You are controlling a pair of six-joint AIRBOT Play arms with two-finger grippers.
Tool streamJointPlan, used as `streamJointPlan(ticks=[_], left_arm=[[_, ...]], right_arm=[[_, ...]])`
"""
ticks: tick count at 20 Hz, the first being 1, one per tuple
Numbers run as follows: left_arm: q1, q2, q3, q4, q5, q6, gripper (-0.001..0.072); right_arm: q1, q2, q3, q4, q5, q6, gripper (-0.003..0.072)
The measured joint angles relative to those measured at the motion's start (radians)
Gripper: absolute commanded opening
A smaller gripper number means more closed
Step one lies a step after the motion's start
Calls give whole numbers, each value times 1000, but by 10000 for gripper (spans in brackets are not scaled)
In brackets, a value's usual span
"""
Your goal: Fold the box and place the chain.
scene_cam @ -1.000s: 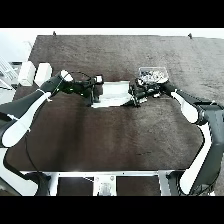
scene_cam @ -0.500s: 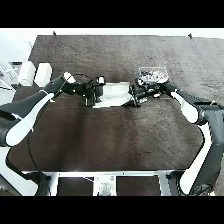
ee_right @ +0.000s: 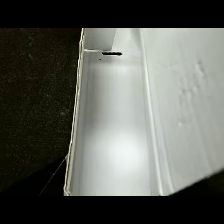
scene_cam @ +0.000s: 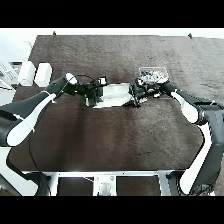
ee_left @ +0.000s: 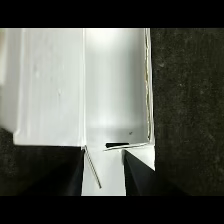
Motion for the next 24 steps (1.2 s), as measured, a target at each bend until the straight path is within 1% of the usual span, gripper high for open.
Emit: streamJointPlan(ticks=[3,9,13,15,24], left_arm=[[1,0,0,56,-3,-28,279],[0,0,0,94,-11,-48,279],[-1,0,0,71,-10,-48,277],[-4,0,0,50,-6,-44,180],[-20,-2,0,-3,16,-24,182]], right_arm=[[0,0,0,0,0,1,477],[0,0,0,1,-1,1,477],[0,0,0,1,-1,1,478],[0,0,0,1,-1,0,477],[0,0,0,1,-2,1,477]])
